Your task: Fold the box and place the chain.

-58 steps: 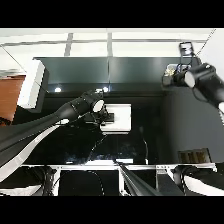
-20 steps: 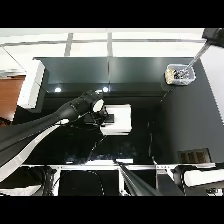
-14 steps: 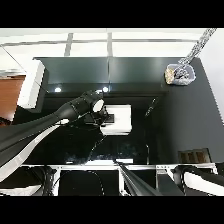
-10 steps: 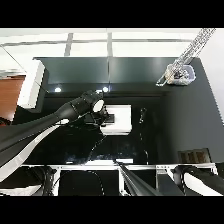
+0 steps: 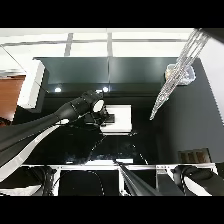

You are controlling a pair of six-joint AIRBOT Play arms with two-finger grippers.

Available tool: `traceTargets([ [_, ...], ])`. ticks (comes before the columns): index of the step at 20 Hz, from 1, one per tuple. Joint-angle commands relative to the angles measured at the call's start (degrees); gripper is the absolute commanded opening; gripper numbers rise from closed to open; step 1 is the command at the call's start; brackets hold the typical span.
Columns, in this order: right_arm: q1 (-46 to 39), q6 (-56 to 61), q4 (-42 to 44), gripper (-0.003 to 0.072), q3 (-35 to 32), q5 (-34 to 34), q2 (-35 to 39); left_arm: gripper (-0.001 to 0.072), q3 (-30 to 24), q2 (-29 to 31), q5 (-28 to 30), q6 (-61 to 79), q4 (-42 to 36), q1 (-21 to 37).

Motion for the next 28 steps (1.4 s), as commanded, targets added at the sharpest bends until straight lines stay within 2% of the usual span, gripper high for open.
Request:
traceTargets([
  [1, 5.7, 0.9, 3.8, 0.0011, -2.56, 0.79, 0.48, 0.0027, 0.04, -0.02, 0.07, 0.0, 0.02, 0.04],
  [7, 13.44, 1.2, 6.16, 0.0011, -17.64, -12.17, 0.35, 0.0026, 0.04, -0.02, 0.09, 0.02, 0.02, 0.04],
  [11, 13.75, 1.22, 5.57, 0.0012, -30.56, -17.66, 0.22, 0.0026, 0.04, -0.02, 0.07, 0.0, 0.0, 0.04],
  [15, 13.94, 1.22, 9.38, 0.0013, -43.47, -24.65, 0.22, 0.0027, 0.04, -0.02, 0.09, 0.0, 0.02, 0.04],
  [19, 14.47, 1.9, 10.8, 0.0015, -50.75, -28.55, 0.2, 0.0027, 0.04, -0.02, 0.11, 0.0, 0.0, 0.04],
  [22, 16.81, 2.82, 10.64, 0.0018, -57.64, -38.84, 0.07, 0.0026, 0.04, -0.02, 0.07, 0.0, 0.0, 0.04],
  [23, 17.55, 2.82, 10.47, 0.004, -59.54, -40.87, -0.09, 0.0027, 0.04, -0.02, 0.04, 0.0, -0.07, 0.04],
  [24, 17.68, 2.84, 10.45, 0.0239, -60.78, -41.44, -0.37, 0.0027, 0.04, -0.02, 0.02, -0.02, -0.26, 0.04],
  [25, 17.4, 2.86, 9.38, 0.0304, -61.2, -41.09, -0.35, 0.0026, 0.04, -0.02, 0.02, 0.0, -0.22, 0.04],
  [28, 14.32, 2.84, 2.69, 0.0303, -61.13, -39.12, 1.03, 0.0026, 0.04, -0.11, -0.24, 0.0, -0.5, 0.04],
])
